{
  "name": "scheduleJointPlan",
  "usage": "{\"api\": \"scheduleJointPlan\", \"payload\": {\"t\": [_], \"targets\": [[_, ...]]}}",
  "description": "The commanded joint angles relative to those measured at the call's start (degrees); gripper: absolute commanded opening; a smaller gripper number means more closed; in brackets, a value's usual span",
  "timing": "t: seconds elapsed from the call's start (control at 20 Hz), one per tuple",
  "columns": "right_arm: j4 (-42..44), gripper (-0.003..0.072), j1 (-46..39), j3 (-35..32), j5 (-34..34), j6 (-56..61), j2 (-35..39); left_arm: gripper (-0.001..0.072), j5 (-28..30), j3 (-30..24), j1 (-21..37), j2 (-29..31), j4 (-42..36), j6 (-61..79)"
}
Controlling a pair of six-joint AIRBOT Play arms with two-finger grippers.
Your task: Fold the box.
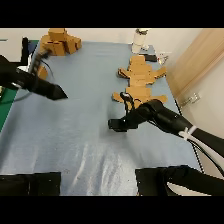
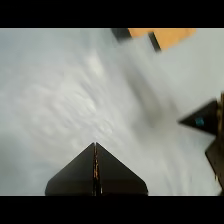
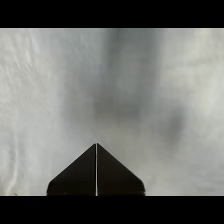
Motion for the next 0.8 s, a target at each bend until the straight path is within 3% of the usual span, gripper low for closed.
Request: {"api": "scheduleJointPlan", "payload": {"t": [0.0,0.15,0.25,0.75], "targets": [[0.3,0.0005,-1.5,10.4,-2.1,-5.0,-9.2,0.0006,5.8,-9.9,-13.2,4.1,7.0,-8.2],[0.3,0.0005,-1.5,18.3,-3.4,-6.5,-16.8,0.0006,13.2,-10.5,-21.1,2.7,8.7,-13.1],[0.3,0.0005,-1.5,21.4,-5.4,-7.4,-19.9,0.0007,16.4,-10.5,-23.2,1.8,8.7,-15.0],[-0.2,0.0006,-1.5,22.1,-5.5,-8.3,-20.3,0.0012,12.7,-10.5,-23.4,1.2,8.6,-16.1]]}}
